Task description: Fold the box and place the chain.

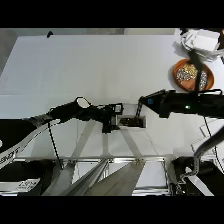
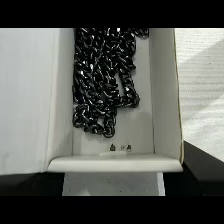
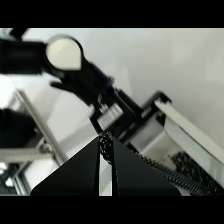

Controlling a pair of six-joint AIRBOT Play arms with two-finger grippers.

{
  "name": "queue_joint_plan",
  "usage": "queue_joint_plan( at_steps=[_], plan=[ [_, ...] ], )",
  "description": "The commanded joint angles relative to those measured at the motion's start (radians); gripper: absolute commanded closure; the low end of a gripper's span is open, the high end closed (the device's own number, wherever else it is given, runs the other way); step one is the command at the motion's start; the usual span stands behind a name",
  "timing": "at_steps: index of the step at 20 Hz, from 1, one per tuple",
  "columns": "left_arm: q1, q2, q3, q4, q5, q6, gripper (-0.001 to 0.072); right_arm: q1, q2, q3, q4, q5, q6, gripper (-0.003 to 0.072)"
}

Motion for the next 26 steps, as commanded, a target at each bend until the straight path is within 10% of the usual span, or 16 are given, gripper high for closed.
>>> queue_joint_plan(
  at_steps=[1, 16, 26],
  plan=[
    [-0.001, 0.001, 0.0, 0.0, 0.0, 0.0, 0.0346, 0.12, -0.107, -0.033, -0.105, -0.069, 0.0, 0.067],
    [-0.001, 0.001, 0.0, 0.0, 0.0, 0.0, 0.0345, 0.326, -0.374, -0.039, -0.233, -0.308, 0.092, 0.0664],
    [-0.001, 0.001, 0.0, 0.0, 0.0, 0.0, 0.0345, 0.332, -0.353, -0.039, -0.319, -0.291, 0.24, 0.0496]
  ],
)
